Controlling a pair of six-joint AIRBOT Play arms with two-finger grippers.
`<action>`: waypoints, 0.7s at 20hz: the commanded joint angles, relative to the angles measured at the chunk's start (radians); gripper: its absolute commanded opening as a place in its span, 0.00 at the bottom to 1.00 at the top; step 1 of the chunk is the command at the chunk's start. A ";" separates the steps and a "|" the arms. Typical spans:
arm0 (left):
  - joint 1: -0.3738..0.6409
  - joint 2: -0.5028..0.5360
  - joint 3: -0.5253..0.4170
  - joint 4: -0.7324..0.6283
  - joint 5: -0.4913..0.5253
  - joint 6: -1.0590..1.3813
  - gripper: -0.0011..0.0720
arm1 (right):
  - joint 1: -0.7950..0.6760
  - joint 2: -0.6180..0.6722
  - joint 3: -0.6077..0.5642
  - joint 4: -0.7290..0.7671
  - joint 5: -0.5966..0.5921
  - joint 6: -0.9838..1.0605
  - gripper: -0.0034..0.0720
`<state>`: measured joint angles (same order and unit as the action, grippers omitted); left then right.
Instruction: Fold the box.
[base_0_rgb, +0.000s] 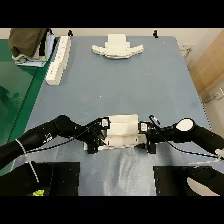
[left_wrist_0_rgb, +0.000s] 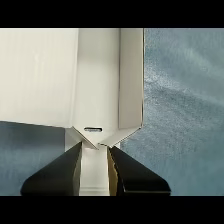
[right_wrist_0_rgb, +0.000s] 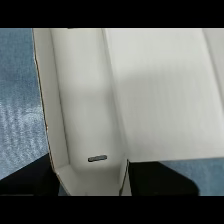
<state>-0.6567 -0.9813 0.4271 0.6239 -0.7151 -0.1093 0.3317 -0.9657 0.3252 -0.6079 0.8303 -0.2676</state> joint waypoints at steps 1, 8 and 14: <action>-0.004 -0.020 0.000 -0.019 -0.005 -0.042 0.32 | 0.001 0.000 0.000 0.002 0.000 0.002 0.71; -0.005 -0.031 0.000 -0.063 0.034 -0.037 0.32 | 0.001 0.000 0.000 0.002 0.000 0.001 0.71; -0.004 -0.029 0.010 -0.064 0.035 -0.037 0.32 | 0.001 0.000 0.000 0.002 0.000 0.001 0.71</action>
<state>-0.6609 -1.0096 0.4339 0.5636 -0.6819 -0.1467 0.3313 -0.9657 0.3248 -0.6056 0.8265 -0.2642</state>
